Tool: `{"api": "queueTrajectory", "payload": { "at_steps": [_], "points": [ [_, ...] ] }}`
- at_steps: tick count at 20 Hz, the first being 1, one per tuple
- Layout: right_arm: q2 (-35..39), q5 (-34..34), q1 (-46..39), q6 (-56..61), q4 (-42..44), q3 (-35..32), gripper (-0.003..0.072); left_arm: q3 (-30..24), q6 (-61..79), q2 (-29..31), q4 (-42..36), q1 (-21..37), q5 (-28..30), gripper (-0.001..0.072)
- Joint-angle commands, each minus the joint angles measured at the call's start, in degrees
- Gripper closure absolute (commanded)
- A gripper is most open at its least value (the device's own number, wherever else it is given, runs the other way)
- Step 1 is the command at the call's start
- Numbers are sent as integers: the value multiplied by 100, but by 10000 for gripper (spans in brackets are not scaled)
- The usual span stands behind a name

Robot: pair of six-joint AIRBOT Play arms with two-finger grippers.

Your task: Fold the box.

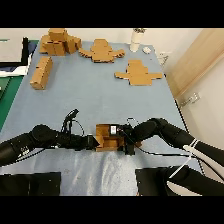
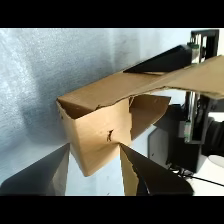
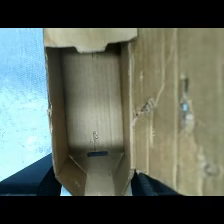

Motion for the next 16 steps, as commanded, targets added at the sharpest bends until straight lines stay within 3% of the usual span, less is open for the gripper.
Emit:
{"api": "queueTrajectory", "payload": {
  "at_steps": [1,3,8,16],
  "points": [
    [0,0,2,0,2,2,172,162,-195,-4,109,-72,42,237],
    [0,0,2,0,2,2,173,354,-551,-13,483,-271,140,237],
    [0,0,2,0,2,2,172,654,-2951,-258,2872,-730,127,237],
    [0,0,2,0,2,2,172,1287,-4435,-442,4354,-1248,-249,237]
  ]
}}
